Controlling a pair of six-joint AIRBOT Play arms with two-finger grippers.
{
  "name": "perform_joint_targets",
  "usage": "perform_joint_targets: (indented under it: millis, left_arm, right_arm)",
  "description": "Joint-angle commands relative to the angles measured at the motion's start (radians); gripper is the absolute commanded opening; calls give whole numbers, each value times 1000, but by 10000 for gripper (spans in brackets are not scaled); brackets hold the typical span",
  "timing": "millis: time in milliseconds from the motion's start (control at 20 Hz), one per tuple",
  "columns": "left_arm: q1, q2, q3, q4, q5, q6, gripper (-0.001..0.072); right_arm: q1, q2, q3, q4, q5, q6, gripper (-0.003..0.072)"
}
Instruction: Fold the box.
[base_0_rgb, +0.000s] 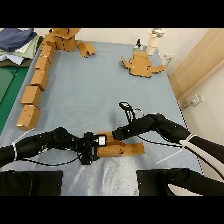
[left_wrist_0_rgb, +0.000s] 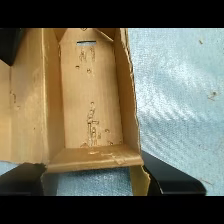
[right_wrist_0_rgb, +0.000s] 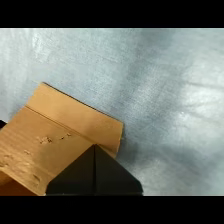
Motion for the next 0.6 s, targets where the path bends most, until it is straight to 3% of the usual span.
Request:
perform_joint_targets:
  millis: [0,250,550]
  left_arm:
    - [0,1,0,0,0,0,610]
    - [0,1,0,0,0,0,610]
    - [0,1,0,0,0,0,610]
  right_arm:
    - [1,-25,3,5,1,-65,6]
    - [-1,14,18,-21,2,-119,6]
    - [-1,275,63,-253,-57,-46,6]
